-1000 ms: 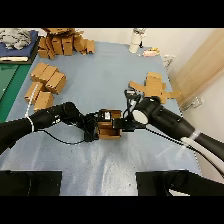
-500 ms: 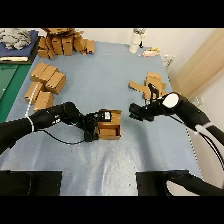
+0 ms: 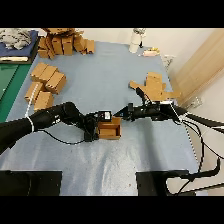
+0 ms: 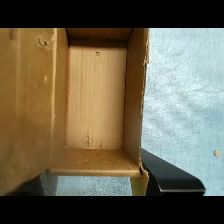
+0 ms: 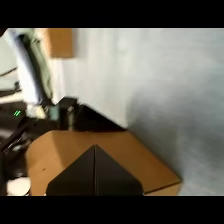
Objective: Fold the box.
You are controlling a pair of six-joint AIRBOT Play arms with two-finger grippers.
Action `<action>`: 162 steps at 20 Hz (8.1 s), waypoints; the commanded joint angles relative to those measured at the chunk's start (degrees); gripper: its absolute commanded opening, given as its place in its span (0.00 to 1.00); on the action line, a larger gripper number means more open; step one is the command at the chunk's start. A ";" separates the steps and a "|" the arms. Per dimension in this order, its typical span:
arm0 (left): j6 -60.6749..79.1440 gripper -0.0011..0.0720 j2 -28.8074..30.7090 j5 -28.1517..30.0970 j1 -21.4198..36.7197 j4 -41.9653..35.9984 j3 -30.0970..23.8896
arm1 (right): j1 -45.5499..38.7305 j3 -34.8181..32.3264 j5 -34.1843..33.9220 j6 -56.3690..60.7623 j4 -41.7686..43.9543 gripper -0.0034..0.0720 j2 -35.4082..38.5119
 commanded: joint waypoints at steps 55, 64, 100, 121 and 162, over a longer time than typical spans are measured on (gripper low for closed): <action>0.02 0.67 -0.02 0.09 0.00 0.02 -0.02 | 38.60 -9.46 -38.49 -21.31 -55.71 0.66 32.35; 0.02 0.67 -0.02 0.07 -0.02 0.02 -0.02 | 40.11 -9.49 -41.94 -15.61 -65.44 0.64 32.15; 0.02 0.67 -0.02 0.09 0.00 0.02 -0.02 | 42.64 -9.55 -31.52 31.43 -76.46 0.47 46.99; 0.00 0.67 -0.02 0.07 0.04 0.04 -0.02 | 53.13 -38.40 -95.84 109.94 -56.70 0.05 38.58; -55.17 0.67 8.66 -6.80 41.33 30.88 17.31 | 43.04 -38.60 -98.05 63.54 -26.67 0.05 60.30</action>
